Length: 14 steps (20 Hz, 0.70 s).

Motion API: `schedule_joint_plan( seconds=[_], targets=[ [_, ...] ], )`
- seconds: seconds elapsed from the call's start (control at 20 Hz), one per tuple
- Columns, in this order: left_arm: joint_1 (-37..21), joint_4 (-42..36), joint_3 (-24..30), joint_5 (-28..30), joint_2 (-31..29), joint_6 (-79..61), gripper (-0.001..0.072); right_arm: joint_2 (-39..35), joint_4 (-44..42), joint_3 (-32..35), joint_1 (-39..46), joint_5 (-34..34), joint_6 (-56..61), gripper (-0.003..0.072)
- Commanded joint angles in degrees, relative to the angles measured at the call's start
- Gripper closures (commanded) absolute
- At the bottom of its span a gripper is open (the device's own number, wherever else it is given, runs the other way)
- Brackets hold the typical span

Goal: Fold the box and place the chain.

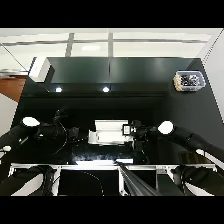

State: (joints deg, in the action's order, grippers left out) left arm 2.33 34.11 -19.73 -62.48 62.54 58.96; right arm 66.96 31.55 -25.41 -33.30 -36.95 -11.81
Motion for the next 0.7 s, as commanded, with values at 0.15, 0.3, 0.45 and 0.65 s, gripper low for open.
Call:
schedule_joint_plan(
  seconds=[0.15, 0.3, 0.45, 0.65],
  targets=[
    [0.63, -0.76, -3.65, -4.72, 0.0, -1.88, 0.0147, 0.0, -0.02, -0.02, -0.04, 0.0, 0.02, 0.0222],
    [5.03, -0.92, -4.28, -3.41, -0.07, -1.27, 0.0148, 0.0, -0.02, -0.02, -0.04, 0.02, 0.02, 0.0222],
    [11.93, -0.48, -5.25, 4.28, -0.07, 3.76, 0.0148, 0.0, -0.04, -0.02, -0.04, 0.07, 0.04, 0.0222],
    [20.02, -0.04, -7.37, 13.38, -0.07, 9.97, 0.0148, 0.0, -0.02, -0.02, -0.04, 0.09, 0.07, 0.0222]
  ],
)
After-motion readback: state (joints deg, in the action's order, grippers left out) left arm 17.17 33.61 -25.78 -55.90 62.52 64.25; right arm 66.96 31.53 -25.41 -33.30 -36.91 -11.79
